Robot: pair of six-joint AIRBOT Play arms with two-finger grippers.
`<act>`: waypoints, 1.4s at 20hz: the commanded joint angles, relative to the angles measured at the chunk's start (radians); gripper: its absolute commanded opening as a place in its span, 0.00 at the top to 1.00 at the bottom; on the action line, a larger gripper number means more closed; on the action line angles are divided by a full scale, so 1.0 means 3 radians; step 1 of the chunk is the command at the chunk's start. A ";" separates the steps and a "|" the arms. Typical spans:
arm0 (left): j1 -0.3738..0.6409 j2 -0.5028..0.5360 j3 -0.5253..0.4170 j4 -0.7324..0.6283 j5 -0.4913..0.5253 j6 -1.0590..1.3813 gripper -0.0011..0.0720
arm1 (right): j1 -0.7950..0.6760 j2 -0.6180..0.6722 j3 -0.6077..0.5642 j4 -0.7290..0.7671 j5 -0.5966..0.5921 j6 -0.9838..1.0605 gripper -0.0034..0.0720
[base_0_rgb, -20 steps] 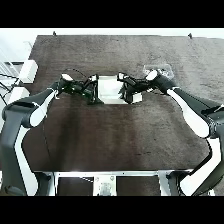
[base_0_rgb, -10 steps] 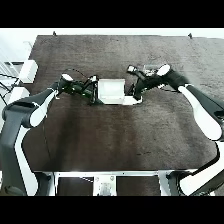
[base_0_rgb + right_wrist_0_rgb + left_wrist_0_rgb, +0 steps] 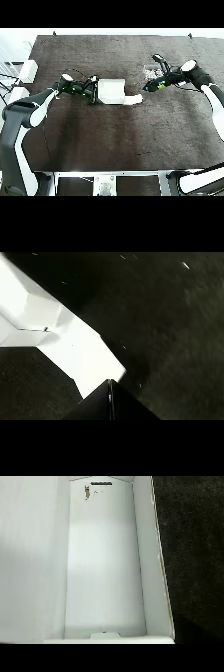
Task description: Fold the box and place the chain.
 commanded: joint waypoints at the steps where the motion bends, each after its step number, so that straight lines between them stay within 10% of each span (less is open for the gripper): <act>1: 0.0003 -0.0003 0.0001 0.0000 0.0004 -0.0001 0.49 | -0.0158 0.0013 -0.0248 0.0000 -0.0092 0.0439 0.93; 18: 0.0003 -0.0003 0.0001 0.0000 0.0004 -0.0001 0.49 | 0.0314 -0.0326 -0.0216 0.0563 0.0028 0.0637 0.93; 28: 0.0003 -0.0003 0.0001 0.0000 0.0003 -0.0001 0.49 | 0.0445 -0.0326 0.0013 0.0846 0.0286 0.0640 0.55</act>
